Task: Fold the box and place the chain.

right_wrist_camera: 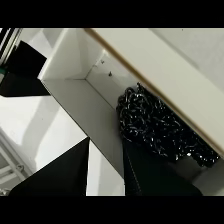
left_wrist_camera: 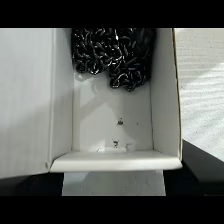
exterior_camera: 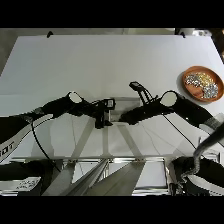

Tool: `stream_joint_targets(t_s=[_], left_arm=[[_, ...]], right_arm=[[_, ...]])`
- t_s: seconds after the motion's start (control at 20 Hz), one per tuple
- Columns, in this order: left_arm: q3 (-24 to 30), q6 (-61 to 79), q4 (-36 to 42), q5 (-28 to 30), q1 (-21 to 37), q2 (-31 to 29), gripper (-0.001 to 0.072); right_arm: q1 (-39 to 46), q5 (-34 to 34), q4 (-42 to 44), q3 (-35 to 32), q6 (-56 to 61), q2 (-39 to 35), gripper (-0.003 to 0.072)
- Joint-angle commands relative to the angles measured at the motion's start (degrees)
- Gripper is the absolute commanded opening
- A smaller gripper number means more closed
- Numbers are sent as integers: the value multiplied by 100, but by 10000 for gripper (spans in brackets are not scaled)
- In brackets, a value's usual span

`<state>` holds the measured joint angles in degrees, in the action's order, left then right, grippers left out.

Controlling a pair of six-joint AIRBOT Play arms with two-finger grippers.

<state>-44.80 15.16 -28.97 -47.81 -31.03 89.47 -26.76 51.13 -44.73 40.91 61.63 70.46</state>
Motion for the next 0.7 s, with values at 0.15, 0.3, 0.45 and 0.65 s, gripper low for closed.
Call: stream_joint_targets(t_s=[0.15, 0.3, 0.45, 0.65], left_arm=[[-4, 2, 0, 0, 4, -2, 450], [-4, 2, 0, 0, 4, -2, 450], [-4, 2, 0, 0, 4, -2, 450], [-4, 2, 0, 0, 4, -2, 450]], right_arm=[[-72, -249, 323, 0, -46, -4, 240], [-72, -186, 409, 2, -74, -481, 236], [140, -76, 396, 2, -238, -1285, 150], [824, -50, 435, 7, -214, -2111, 17]])
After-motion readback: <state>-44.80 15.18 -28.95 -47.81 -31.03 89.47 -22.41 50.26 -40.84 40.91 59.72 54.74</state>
